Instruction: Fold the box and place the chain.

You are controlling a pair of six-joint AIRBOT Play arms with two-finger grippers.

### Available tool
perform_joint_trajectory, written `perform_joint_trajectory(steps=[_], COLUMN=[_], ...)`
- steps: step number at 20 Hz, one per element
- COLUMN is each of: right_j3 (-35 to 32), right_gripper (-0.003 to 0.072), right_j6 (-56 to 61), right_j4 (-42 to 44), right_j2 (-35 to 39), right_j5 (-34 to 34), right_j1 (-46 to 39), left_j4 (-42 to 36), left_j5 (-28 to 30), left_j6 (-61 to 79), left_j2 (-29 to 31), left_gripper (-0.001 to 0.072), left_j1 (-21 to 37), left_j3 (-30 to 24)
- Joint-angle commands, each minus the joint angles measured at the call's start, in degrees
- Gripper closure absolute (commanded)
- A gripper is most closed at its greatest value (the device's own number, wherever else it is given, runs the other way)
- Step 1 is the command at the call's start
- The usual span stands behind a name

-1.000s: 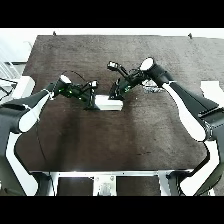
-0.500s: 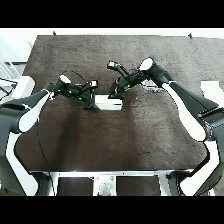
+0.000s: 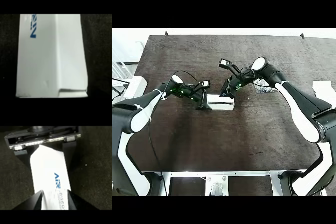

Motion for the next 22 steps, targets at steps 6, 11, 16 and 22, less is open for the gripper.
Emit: perform_joint_trajectory(steps=[6,11,16,22], right_j3=[-1.49,-3.45,-5.97,-9.9], right_gripper=[0.0333,0.0334,0.0335,0.0293], right_j6=[3.45,3.48,3.43,2.95], right_j4=[-1.36,-1.27,-1.33,1.22], right_j2=[0.22,1.49,1.46,1.46], right_j5=[-2.36,-5.95,-6.01,-6.84], right_j1=[1.22,2.56,3.23,3.56], left_j4=[0.02,0.02,0.02,0.02], left_j5=[0.0,-0.07,-0.07,-0.07], left_j6=[0.07,0.04,0.04,0.04], left_j2=[0.02,0.02,0.02,0.02], left_gripper=[0.0362,0.0362,0.0362,0.0362], left_j1=[-0.04,-0.04,-0.04,-0.04], left_j3=[0.04,0.04,0.04,0.04])
